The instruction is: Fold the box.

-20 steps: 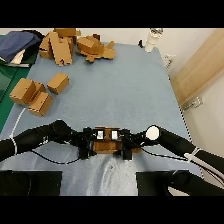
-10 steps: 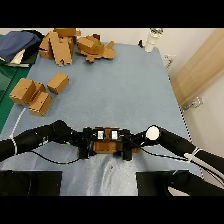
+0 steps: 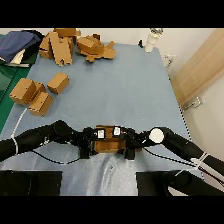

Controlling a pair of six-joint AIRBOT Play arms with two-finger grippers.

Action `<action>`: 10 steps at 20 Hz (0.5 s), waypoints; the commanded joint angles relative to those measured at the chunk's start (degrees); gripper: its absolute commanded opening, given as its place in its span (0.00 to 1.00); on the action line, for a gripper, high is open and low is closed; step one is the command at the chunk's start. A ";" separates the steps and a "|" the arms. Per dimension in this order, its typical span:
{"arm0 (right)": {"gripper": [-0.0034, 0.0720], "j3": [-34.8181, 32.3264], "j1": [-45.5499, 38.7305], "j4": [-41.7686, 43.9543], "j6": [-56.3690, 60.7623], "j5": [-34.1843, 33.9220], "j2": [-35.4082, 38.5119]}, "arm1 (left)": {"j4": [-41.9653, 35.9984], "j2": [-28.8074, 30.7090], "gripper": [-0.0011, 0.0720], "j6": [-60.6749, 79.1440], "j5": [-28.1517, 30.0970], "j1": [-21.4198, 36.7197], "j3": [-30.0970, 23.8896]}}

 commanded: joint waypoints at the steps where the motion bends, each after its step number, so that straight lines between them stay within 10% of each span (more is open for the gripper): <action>1: 0.84 0.04 -0.04 -4.68 8.02 0.15 3.23 | 0.22 0.07 0.49 0.17 -0.31 0.04 0.07; 10: 0.83 0.04 -0.02 -18.53 37.99 17.40 14.01 | 0.24 0.11 0.49 -1.16 -0.96 0.04 0.07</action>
